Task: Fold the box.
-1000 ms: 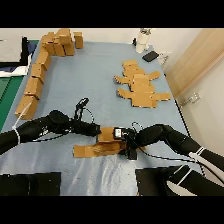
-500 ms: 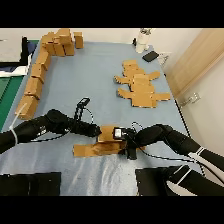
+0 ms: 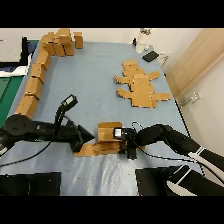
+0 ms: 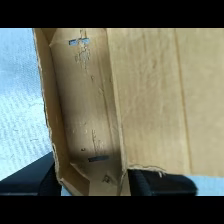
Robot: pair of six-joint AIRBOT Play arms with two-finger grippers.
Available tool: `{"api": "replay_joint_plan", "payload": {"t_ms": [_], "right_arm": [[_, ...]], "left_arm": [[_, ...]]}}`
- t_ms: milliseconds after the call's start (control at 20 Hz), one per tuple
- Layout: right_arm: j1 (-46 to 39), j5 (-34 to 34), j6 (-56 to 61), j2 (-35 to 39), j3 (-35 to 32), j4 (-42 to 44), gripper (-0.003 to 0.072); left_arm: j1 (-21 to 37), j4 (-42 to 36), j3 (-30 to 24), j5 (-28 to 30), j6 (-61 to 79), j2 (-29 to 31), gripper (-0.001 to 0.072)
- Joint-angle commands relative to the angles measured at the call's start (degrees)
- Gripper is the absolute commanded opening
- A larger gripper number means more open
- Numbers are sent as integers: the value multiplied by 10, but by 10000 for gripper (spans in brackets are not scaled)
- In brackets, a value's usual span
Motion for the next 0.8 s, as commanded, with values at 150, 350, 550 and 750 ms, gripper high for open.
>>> {"api": "replay_joint_plan", "payload": {"t_ms": [150, 350, 550, 750], "right_arm": [[0, -1, 0, 0, 0, -2, 470], [0, -1, 0, 0, 0, -2, 470], [0, -1, 0, 0, 0, -3, 470], [0, -1, 0, 0, 0, -3, 470]], "left_arm": [[38, 148, -50, -48, 90, 65, 662], [68, 52, -127, 9, 270, 24, 672], [19, 22, -132, 78, 360, -41, 673], [-50, -103, -131, 168, 486, -91, 671]]}}
